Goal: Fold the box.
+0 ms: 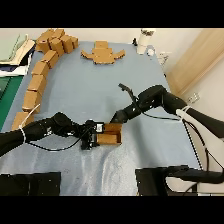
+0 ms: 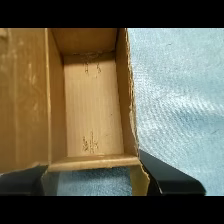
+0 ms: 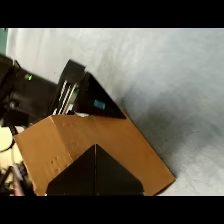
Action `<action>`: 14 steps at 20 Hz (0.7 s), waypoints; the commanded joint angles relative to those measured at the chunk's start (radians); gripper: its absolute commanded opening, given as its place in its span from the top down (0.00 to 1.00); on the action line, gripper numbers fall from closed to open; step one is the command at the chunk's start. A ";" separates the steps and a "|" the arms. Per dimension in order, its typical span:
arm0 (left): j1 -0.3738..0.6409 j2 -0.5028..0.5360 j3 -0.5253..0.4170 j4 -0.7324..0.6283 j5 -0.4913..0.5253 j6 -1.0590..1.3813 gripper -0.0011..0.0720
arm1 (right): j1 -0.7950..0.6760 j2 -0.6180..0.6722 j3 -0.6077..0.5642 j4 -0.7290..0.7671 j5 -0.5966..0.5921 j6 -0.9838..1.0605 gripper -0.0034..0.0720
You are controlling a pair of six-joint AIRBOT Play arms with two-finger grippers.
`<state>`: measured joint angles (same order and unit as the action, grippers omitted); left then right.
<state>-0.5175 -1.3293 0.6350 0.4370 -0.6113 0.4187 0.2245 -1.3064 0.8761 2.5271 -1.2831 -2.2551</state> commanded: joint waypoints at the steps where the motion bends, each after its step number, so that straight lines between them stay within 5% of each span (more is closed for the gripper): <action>1: 0.000 -0.001 0.000 0.000 0.000 0.000 0.36 | 0.102 0.145 -0.107 -0.055 0.146 -0.102 0.95; 9: 0.000 -0.001 0.000 0.000 0.000 0.000 0.36 | 0.314 0.481 -0.372 -0.200 0.552 -0.297 0.95; 14: 0.000 -0.001 0.000 0.000 0.000 0.000 0.36 | 0.435 0.528 -0.456 -0.354 0.674 -0.304 0.95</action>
<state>-0.5175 -1.3293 0.6350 0.4374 -0.6113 0.4183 0.5945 -0.8101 0.4706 2.2677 -0.7105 -2.5370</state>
